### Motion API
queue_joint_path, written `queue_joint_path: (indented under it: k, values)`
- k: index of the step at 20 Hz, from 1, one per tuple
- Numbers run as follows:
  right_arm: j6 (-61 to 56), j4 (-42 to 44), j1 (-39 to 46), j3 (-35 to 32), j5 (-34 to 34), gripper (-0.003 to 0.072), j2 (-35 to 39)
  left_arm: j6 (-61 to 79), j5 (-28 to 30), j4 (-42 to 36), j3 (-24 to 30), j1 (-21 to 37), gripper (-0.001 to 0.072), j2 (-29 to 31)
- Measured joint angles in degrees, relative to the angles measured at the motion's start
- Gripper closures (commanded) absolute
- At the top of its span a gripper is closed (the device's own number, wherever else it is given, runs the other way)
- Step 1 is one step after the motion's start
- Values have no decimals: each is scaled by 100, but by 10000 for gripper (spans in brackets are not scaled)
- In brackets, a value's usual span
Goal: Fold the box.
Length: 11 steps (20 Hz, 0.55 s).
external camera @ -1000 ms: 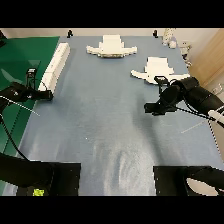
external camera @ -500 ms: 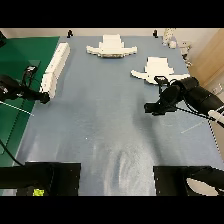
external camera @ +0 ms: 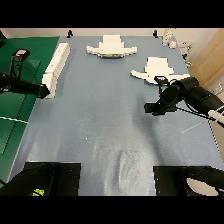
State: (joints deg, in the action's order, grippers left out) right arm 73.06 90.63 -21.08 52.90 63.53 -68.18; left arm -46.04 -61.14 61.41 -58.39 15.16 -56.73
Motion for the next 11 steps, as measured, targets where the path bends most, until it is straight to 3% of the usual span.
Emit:
queue_joint_path:
  k: [4,11]
  values:
    - [0,0,0,0,2,680,0,-205,-588,-686,15,-955,14,85]
    - [2,0,0,0,2,680,0,-592,-776,-990,35,-2455,14,-299]
